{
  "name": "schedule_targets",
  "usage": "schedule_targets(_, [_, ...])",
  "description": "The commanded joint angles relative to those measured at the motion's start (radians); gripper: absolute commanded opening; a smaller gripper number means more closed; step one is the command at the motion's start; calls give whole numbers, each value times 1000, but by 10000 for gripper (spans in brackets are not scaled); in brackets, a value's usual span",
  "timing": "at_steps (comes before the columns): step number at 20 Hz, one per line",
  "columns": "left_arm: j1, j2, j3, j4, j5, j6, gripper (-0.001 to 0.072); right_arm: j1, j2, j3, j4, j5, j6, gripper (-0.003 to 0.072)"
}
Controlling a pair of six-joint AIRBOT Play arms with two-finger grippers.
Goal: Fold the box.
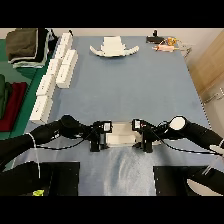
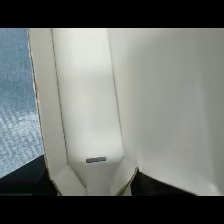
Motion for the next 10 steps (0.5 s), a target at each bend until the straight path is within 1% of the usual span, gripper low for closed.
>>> schedule_targets(1, [-20, -6, 4, 18, 26, -23, 692, 0, 0, 1, 0, 0, 0, 512])
schedule_targets(4, [-34, -13, 11, 42, 49, -62, 692, 0, 0, 1, 0, 0, 0, 512])
schedule_targets(7, [-34, -13, 11, 42, 49, -61, 689, 0, 0, 1, 0, 0, 0, 512])
schedule_targets(8, [-34, -13, 11, 42, 48, -61, 572, 0, 0, 1, 0, 0, 0, 512])
schedule_targets(9, [-34, -13, 11, 42, 48, -61, 508, 0, 0, 1, 0, 0, 0, 512])
schedule_targets(10, [-34, -13, 11, 41, 48, -62, 508, 0, 0, 1, 0, 0, 0, 512])
